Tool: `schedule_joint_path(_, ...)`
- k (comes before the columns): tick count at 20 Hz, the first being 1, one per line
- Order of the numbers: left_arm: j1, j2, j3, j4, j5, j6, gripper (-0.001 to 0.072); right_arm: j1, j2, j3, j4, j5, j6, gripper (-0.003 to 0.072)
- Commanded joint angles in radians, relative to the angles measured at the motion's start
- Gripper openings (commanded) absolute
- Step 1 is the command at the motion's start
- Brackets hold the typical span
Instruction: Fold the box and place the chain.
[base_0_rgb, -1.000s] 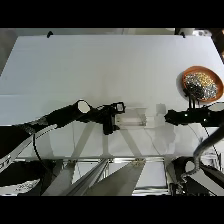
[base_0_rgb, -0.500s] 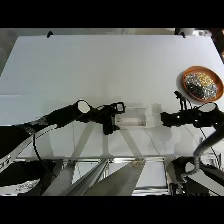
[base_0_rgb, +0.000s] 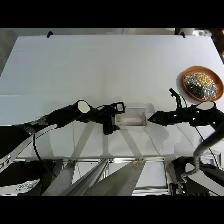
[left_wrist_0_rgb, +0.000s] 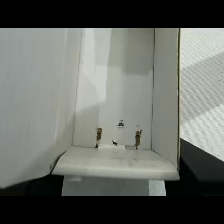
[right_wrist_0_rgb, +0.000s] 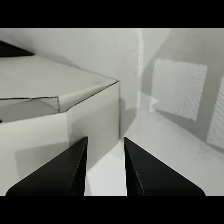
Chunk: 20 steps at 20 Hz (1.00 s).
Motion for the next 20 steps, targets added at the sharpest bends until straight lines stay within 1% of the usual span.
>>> schedule_joint_path(1,0.000,0.000,0.000,0.000,0.000,0.000,0.0438,0.002,0.003,0.002,0.032,0.058,-0.011,0.0261)
schedule_joint_path(3,0.000,0.000,0.000,0.000,0.000,0.000,0.0438,0.002,0.022,0.002,0.067,0.083,-0.013,0.0262)
schedule_joint_path(4,0.000,0.000,0.000,0.000,0.000,0.000,0.0438,0.002,0.048,0.003,0.070,0.079,-0.013,0.0285)
schedule_joint_path(5,0.000,0.000,0.000,0.000,0.000,0.000,0.0438,0.002,0.075,0.003,0.069,0.072,-0.012,0.0355)
schedule_joint_path(6,0.000,0.000,0.000,0.000,0.000,0.000,0.0438,0.002,0.103,0.003,0.069,0.063,-0.012,0.0391)
schedule_joint_path(7,0.000,0.000,0.000,0.000,0.000,0.000,0.0438,0.002,0.126,0.004,0.068,0.053,-0.013,0.0410)
schedule_joint_path(9,0.000,0.000,0.000,0.000,0.000,0.000,0.0438,0.004,0.137,0.004,0.056,0.032,-0.014,0.0410)
schedule_joint_path(10,0.000,0.000,0.000,0.000,0.000,0.000,0.0438,0.017,0.137,0.004,0.023,0.008,-0.012,0.0410)
schedule_joint_path(12,0.000,0.000,0.000,0.000,0.000,0.000,0.0438,0.062,0.137,0.004,-0.029,-0.031,0.004,0.0410)
schedule_joint_path(15,0.000,0.000,0.000,0.000,0.000,0.000,0.0438,0.148,0.137,0.004,-0.032,-0.086,0.035,0.0417)
schedule_joint_path(17,0.000,0.000,0.000,0.000,0.000,0.000,0.0438,0.212,0.137,0.011,-0.041,-0.129,0.101,0.0478)
schedule_joint_path(19,0.000,0.000,0.000,0.000,0.000,0.000,0.0438,0.284,0.137,0.057,-0.131,-0.139,0.195,0.0477)
schedule_joint_path(20,0.000,0.000,0.000,0.000,0.000,0.000,0.0438,0.321,0.137,0.086,-0.211,-0.153,0.270,0.0477)
